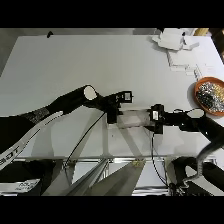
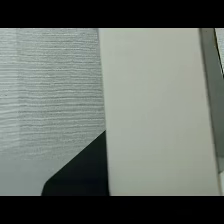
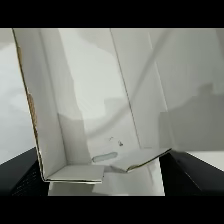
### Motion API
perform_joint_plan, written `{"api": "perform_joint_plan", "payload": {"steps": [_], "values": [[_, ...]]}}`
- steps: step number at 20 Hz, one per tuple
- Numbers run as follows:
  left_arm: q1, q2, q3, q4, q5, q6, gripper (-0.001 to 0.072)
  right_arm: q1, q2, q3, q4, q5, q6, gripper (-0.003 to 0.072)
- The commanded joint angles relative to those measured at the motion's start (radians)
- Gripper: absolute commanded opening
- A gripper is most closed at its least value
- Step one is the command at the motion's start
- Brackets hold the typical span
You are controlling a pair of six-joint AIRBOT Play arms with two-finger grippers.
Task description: Fold the box and place the chain.
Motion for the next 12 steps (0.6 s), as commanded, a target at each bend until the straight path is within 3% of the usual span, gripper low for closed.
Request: {"api": "perform_joint_plan", "payload": {"steps": [1,12], "values": [[0.000,0.000,0.000,0.000,0.005,-0.001,0.0010,-0.001,-0.010,-0.001,-0.013,0.081,0.010,0.0679],[0.000,0.000,0.000,0.000,0.005,-0.001,0.0010,-0.001,-0.039,-0.013,-0.007,0.096,0.036,0.0630]]}}
